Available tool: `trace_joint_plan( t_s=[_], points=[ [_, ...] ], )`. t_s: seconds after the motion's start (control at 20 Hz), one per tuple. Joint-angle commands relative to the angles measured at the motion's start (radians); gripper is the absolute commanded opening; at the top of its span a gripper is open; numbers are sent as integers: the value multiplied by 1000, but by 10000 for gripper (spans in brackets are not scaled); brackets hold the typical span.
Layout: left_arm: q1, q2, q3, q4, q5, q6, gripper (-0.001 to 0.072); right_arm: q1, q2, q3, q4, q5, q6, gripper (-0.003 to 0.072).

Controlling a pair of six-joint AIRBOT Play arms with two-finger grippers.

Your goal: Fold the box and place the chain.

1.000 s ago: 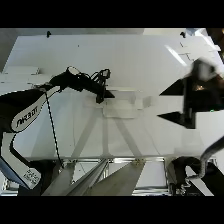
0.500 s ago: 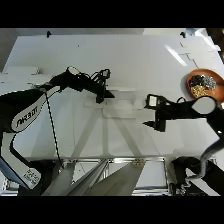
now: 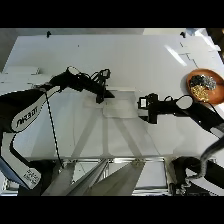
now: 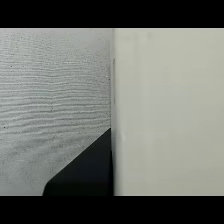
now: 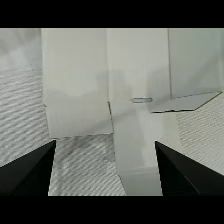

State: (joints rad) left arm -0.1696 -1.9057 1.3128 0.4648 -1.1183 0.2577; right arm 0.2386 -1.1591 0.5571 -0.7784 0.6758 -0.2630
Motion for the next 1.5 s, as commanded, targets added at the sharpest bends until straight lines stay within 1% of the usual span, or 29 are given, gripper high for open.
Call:
trace_joint_plan(
  t_s=[0.0,0.25,0.55,0.7,0.85,0.9,1.1,1.2,1.3,1.45],
  points=[
    [0,0,0,0,0,0,13,1,-37,0,23,-29,-68,690],
    [0,0,0,0,0,0,13,1,-38,0,66,-32,-90,690],
    [0,0,0,0,0,0,13,1,-38,0,193,-32,-138,690],
    [0,0,0,0,0,0,13,1,-38,0,180,-8,-138,690],
    [0,0,0,0,0,0,13,1,-38,0,79,45,-127,690],
    [0,0,0,0,0,0,13,1,-38,0,74,51,-127,690],
    [0,0,0,0,0,0,13,1,-39,0,148,49,-131,690],
    [0,0,0,0,0,0,13,1,-58,0,174,45,-131,690],
    [0,0,0,0,0,0,13,3,-109,0,207,45,-131,690],
    [0,0,0,0,0,0,13,37,-154,0,219,42,-130,690]
  ],
)
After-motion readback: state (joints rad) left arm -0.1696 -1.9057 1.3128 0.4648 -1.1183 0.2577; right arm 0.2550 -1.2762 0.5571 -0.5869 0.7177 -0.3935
